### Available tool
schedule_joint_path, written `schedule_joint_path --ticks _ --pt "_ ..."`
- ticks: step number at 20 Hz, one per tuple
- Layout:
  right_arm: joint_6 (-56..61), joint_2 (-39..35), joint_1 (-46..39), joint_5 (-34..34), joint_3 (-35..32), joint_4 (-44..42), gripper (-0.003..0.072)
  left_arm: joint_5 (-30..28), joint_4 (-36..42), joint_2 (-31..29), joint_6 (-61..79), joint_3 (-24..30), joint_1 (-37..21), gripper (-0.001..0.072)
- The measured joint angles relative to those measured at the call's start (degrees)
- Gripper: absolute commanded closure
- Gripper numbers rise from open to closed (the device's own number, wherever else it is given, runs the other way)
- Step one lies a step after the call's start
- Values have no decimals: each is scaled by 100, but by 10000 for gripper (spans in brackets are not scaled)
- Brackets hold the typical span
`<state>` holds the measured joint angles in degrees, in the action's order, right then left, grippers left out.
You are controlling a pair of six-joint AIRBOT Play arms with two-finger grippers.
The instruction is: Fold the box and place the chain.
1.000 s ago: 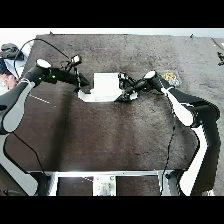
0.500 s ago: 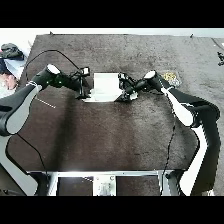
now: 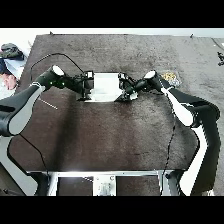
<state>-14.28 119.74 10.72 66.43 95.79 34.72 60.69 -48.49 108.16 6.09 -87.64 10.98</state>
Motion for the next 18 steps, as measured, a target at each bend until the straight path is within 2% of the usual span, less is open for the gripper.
schedule_joint_path --ticks 2,3,8,10,11,13,15,17,18 --pt "0 0 0 0 0 2 219 98 -4 0 -2 0 22 24" --pt "0 0 0 0 0 0 219 129 -2 0 -4 0 35 117" --pt "0 0 0 2 0 0 219 149 79 11 -17 4 92 124" --pt "0 0 0 0 0 0 219 120 81 15 -55 4 94 349" --pt "0 0 0 2 0 0 219 83 83 17 -57 4 92 348" --pt "0 0 0 0 0 0 219 79 96 33 -59 4 94 437" --pt "0 0 0 2 0 0 219 66 127 59 -61 11 98 438" --pt "0 0 0 2 0 0 219 63 229 81 -57 28 96 527" --pt "0 0 0 2 0 0 219 70 337 87 -4 33 96 526"
